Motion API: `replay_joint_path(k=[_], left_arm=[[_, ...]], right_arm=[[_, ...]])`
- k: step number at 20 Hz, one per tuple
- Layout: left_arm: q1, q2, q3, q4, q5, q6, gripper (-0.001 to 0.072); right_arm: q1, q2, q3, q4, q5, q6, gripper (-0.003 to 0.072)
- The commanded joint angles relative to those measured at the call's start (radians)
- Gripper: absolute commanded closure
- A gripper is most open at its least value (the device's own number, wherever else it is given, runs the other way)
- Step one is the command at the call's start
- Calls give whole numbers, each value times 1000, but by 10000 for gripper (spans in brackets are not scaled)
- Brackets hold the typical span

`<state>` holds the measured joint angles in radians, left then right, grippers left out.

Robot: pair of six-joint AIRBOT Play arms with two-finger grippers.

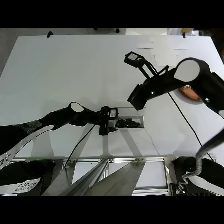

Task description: Fold the box and place the chain.

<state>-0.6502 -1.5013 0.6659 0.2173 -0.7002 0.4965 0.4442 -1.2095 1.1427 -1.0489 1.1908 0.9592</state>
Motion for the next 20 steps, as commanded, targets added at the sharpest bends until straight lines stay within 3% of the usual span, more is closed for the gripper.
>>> replay_joint_path(k=[1,8,10,15,20], left_arm=[[0,0,1,0,0,0,502],[0,0,1,0,0,0,502],[0,0,1,0,0,0,502],[0,0,1,0,0,0,502],[0,0,1,0,0,0,502]], right_arm=[[-11,-113,24,-14,25,-86,638],[69,-124,-68,-16,-1,-243,622],[110,-94,-122,-25,2,-247,458],[177,25,-227,-28,-41,-310,456],[177,31,-259,-74,-109,-314,439]])
